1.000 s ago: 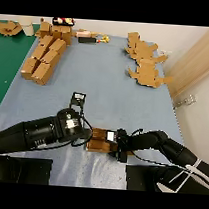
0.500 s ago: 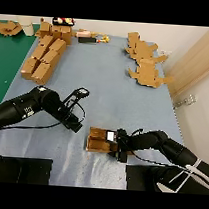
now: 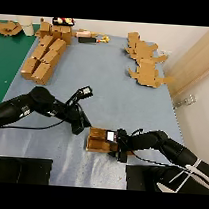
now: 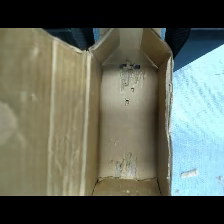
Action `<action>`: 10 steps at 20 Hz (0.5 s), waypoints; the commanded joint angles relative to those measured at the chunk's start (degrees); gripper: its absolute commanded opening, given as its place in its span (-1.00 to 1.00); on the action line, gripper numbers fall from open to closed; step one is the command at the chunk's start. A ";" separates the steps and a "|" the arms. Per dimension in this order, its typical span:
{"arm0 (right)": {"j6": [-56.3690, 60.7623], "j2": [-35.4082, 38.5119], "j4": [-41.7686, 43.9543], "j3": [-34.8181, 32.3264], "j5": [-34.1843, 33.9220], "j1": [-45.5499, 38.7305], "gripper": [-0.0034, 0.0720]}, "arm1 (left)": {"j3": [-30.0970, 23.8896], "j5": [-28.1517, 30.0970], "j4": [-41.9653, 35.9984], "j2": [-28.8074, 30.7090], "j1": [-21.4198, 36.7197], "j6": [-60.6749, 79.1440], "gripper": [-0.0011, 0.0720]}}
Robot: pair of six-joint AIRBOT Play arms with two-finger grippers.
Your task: Fold the box.
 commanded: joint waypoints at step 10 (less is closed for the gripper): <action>0.00 0.02 0.00 0.02 0.00 0.00 0.51 | -12.39 3.10 -1.25 12.37 2.93 18.29 -0.94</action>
